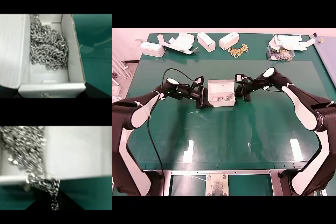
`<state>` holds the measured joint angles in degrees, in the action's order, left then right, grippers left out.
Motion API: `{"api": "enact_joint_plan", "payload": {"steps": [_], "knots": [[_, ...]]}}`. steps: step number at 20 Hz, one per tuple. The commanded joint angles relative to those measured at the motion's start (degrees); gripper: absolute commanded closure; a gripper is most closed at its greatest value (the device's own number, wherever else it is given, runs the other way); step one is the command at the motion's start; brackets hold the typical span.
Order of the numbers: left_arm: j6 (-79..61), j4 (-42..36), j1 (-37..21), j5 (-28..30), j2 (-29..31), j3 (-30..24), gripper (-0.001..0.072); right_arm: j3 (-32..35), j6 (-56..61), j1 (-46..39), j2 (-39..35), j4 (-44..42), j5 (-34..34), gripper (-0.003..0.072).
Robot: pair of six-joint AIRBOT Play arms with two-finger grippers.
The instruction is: Fold the box and place the chain.
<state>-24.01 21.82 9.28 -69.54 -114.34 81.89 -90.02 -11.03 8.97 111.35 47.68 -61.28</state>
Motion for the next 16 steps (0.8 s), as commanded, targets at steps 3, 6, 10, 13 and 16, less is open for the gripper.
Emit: {"api": "enact_joint_plan", "payload": {"steps": [3, 6, 10, 13, 16], "knots": [[0.0, 0.0, 0.0, 0.0, 0.0, 0.1, 0.013, -1.9, 3.4, -0.3, -3.7, 0.0, 0.2, 0.0675], [0.0, 0.0, 0.0, -0.1, 0.0, 0.1, 0.013, -1.9, 6.2, -0.3, -7.9, 0.0, -0.7, 0.0676], [0.0, 0.0, 0.0, 0.0, 0.0, 0.1, 0.0131, -1.9, 10.8, -0.3, -16.2, 0.0, -6.6, 0.0676], [0.0, 0.0, 0.0, 0.0, 0.0, 0.1, 0.013, -1.9, 14.1, 0.6, -22.6, -0.3, -7.5, 0.0676], [0.0, 0.0, 0.0, 0.0, 0.0, 0.1, 0.013, -1.9, 14.8, 2.9, -25.0, -2.1, -7.4, 0.0676]]}}
